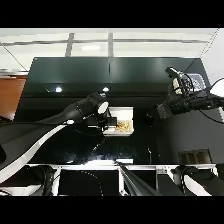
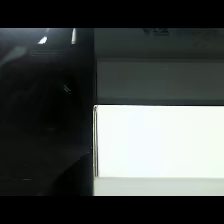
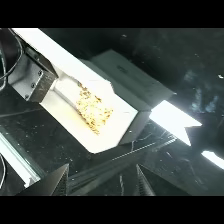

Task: Fold the box and place the chain.

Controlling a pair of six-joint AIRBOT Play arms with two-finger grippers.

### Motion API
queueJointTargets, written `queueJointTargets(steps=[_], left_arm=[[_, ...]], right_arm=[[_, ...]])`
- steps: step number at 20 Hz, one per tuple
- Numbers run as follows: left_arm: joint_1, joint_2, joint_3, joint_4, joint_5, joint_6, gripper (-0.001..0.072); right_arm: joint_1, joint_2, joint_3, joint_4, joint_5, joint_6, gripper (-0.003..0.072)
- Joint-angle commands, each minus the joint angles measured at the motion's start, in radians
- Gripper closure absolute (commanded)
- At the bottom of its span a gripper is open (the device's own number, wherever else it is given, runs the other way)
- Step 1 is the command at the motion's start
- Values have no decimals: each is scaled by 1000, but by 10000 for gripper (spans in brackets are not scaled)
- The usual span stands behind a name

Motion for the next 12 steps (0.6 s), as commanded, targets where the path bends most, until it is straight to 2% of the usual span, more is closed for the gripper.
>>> queueJointTargets(steps=[1, 3, 4, 7, 12], left_arm=[[-8, 2, 30, -14, 14, -74, 658], [-17, 2, 52, -13, 23, -85, 248], [-20, 4, 63, -13, 23, -81, 212], [-20, 52, 80, 13, -16, 60, 212], [6, 216, 29, 161, -232, 434, 212]], right_arm=[[-12, 2, 2, -3, 0, -21, 194], [-12, 2, 2, -3, 2, -21, 194], [-12, 2, 2, -3, 4, -21, 194], [-12, 2, 2, -3, 10, -21, 194], [-13, 2, 2, -28, 13, -4, 194]])
